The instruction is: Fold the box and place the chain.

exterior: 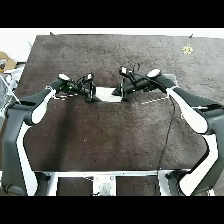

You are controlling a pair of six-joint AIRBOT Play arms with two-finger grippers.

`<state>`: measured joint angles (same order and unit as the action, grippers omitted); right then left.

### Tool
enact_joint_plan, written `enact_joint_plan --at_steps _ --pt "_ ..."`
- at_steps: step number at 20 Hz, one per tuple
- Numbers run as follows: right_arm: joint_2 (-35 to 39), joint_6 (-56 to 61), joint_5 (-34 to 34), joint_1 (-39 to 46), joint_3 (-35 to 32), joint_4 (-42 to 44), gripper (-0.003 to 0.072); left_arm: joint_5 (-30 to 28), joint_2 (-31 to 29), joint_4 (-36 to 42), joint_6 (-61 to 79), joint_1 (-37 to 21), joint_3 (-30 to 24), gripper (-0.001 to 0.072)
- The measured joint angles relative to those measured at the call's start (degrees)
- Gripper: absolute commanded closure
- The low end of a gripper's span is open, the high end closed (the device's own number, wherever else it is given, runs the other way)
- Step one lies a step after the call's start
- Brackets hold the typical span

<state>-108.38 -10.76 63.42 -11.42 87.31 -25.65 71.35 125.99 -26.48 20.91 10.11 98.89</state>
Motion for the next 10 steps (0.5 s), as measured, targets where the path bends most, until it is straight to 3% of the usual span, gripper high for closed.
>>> enact_joint_plan --at_steps 6,10 --pt "14.1 6.7 0.3 2.7 -0.7 5.9 0.0687 0.0 0.0 0.0 0.0 0.0 0.0 0.0318" --pt "27.2 12.2 -4.0 4.8 -9.3 6.3 0.0687 0.0 0.0 0.0 0.0 0.0 0.0 0.0317"
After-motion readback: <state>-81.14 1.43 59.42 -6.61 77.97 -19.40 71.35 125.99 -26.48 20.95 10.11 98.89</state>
